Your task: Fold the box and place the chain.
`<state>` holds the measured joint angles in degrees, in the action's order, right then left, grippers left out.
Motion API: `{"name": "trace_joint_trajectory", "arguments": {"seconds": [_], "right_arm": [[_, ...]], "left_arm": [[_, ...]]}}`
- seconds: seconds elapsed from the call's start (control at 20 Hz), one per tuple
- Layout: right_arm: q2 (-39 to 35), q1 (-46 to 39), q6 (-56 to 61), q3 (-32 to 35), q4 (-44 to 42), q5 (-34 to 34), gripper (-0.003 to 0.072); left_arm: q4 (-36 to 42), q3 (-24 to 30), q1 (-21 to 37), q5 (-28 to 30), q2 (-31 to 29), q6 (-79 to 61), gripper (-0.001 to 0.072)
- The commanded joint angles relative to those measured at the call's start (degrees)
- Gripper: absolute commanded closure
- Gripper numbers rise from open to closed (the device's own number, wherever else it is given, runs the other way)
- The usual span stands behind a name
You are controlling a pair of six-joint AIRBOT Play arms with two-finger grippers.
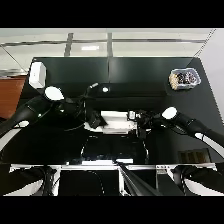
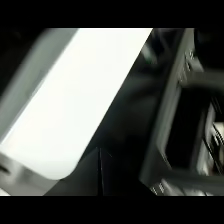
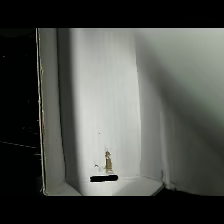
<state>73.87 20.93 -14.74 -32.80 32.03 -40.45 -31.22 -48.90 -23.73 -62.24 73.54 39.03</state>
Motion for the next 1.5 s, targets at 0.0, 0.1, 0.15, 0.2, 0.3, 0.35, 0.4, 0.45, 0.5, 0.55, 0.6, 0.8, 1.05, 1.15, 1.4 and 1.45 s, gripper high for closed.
{"name": "trace_joint_trajectory", "arguments": {"seconds": [0.0, 0.1, 0.15, 0.2, 0.3, 0.35, 0.4, 0.45, 0.5, 0.55, 0.6, 0.8, 1.05, 1.15, 1.4, 1.45], "right_arm": [[0.02, 0.02, 0.00, -0.02, 0.00, -0.02, 0.0219], [0.02, 0.02, 0.00, -0.02, 0.00, -0.02, 0.0220], [0.02, 0.02, 0.02, -0.02, 0.00, -0.02, 0.0221], [0.02, 0.02, 0.00, -0.02, 0.00, -0.02, 0.0352], [0.02, 0.02, 0.00, -0.02, 0.00, -0.04, 0.0459], [0.02, 0.02, 0.00, -0.02, 0.00, -0.04, 0.0460], [0.02, 0.02, 0.00, -0.02, 0.02, -0.02, 0.0460], [0.02, 0.02, 0.00, -0.02, 0.00, -0.02, 0.0460], [0.02, 0.02, 0.00, -0.02, 0.00, -0.02, 0.0460], [0.02, 0.02, 0.00, -0.02, 0.00, -0.02, 0.0460], [0.02, 0.02, 0.00, -0.02, 0.00, -0.02, 0.0460], [0.02, 0.02, 0.00, -0.02, 0.00, -0.02, 0.0460], [0.02, 0.02, 0.00, -0.02, 0.00, -0.02, 0.0460], [0.02, 0.02, 0.02, -0.02, 0.00, -0.02, 0.0460], [0.02, 0.02, 0.02, -0.02, 0.00, -0.02, 0.0460], [0.02, 0.02, 0.02, -0.02, 0.00, -0.02, 0.0460]], "left_arm": [[7.91, 0.81, -0.55, 17.16, -0.11, -13.49, 0.0682], [6.03, 0.81, -1.27, 21.75, 0.44, -22.14, 0.0682], [4.17, 0.79, -1.68, 23.26, 1.20, -22.97, 0.0682], [1.73, 0.70, -1.97, 23.50, 2.23, -22.95, 0.0682], [-2.89, 0.70, -2.29, 23.02, 4.61, -21.57, 0.0682], [-4.24, 0.70, -2.38, 22.91, 5.53, -20.04, 0.0682], [-4.57, 0.70, -2.38, 22.75, 6.38, -17.59, 0.0682], [-4.57, 0.70, -2.32, 22.34, 7.21, -15.28, 0.0682], [-4.57, 0.70, -2.32, 21.20, 7.89, -14.51, 0.0682], [-4.83, 0.70, -2.38, 20.26, 8.35, -14.53, 0.0682], [-5.53, 0.70, -2.38, 19.69, 8.66, -14.53, 0.0682], [-5.62, 0.70, -2.14, 18.53, 8.68, -14.51, 0.0680], [-7.93, 0.13, -1.25, 11.19, 8.70, -14.53, 0.0682], [-13.73, -2.10, 0.68, 11.58, 7.85, -9.35, 0.0684], [-21.03, -5.64, 10.91, 6.62, -0.17, -1.38, 0.0685], [-21.20, -5.22, 12.92, 5.79, -2.56, -1.22, 0.0686]]}}
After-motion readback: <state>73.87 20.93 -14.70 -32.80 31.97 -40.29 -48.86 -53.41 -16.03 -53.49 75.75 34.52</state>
